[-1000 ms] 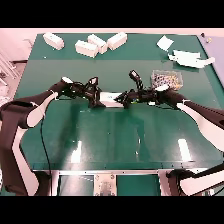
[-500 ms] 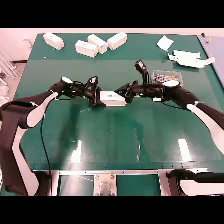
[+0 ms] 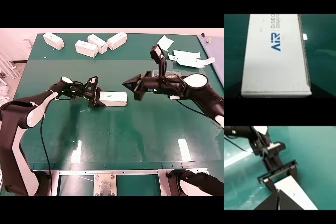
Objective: Fold the box and place the chain.
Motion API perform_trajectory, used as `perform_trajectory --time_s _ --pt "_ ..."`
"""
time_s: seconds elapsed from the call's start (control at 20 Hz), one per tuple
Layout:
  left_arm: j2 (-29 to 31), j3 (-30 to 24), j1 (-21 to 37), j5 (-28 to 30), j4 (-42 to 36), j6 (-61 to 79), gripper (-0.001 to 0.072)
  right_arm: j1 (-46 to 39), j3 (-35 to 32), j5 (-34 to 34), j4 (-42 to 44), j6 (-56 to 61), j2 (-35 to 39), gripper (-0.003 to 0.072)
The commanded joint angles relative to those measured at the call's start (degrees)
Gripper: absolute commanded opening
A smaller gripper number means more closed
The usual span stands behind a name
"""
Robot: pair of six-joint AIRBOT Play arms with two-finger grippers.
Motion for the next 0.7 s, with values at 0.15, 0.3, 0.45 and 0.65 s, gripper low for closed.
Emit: perform_trajectory --time_s 0.15,0.3,0.45,0.65 --pt "0.04 0.04 -0.02 0.02 -3.67 0.02 0.0469 -0.68 -12.61 -14.51 -17.79 15.13 18.73 0.0007" --pt "0.07 0.04 -0.02 -0.17 -3.98 0.00 0.0469 -6.27 -18.16 -16.90 -21.66 21.70 28.39 0.0008" --pt "0.07 0.04 -0.02 -0.17 -4.00 0.00 0.0469 -14.45 -22.01 -16.85 -21.62 25.22 35.85 0.0008" --pt "0.04 0.04 -0.02 -0.20 -4.09 -0.02 0.0469 -18.51 -24.79 -13.46 -21.62 25.55 38.12 0.0009"
